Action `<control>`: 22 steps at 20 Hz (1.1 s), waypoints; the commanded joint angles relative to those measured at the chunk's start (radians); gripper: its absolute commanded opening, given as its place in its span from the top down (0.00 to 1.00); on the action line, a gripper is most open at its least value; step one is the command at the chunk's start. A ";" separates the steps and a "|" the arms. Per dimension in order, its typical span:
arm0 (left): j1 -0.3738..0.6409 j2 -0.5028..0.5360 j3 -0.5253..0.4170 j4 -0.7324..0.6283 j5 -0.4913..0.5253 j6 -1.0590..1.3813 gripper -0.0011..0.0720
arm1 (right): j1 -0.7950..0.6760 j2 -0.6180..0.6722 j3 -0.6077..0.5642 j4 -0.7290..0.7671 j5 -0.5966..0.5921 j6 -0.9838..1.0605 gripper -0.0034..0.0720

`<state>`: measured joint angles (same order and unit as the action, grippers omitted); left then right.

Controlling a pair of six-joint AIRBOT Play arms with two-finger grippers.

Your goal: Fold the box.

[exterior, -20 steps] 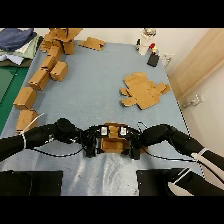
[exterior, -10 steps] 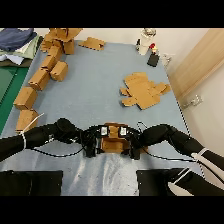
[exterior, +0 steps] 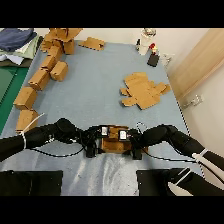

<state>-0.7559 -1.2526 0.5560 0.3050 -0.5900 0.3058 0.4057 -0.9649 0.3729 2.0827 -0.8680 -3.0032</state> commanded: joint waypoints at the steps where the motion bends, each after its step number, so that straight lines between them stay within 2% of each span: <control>1: 0.001 0.000 0.001 0.002 0.000 0.001 0.35 | 0.000 -0.001 0.000 -0.075 -0.005 0.002 0.27; 11: 0.001 0.000 0.001 0.002 0.000 0.001 0.35 | 0.000 -0.001 0.000 -0.057 -0.005 0.002 0.27; 12: 0.001 0.000 0.001 0.002 0.000 0.001 0.35 | 0.000 -0.001 0.000 -0.043 -0.008 0.002 0.25; 13: 0.001 0.000 0.001 0.002 0.000 0.001 0.35 | 0.000 0.000 0.001 -0.033 -0.009 0.002 0.00; 16: 0.001 0.000 0.001 0.002 0.000 0.000 0.35 | 0.000 0.017 0.007 -0.025 0.000 0.068 0.00; 22: 0.001 0.000 0.001 0.002 0.000 0.001 0.35 | -0.001 0.119 0.016 -0.210 -0.032 0.280 0.00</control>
<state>-0.7555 -1.2526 0.5560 0.3077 -0.5900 0.3065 0.4046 -0.8913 0.3840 1.9549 -0.8909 -2.8449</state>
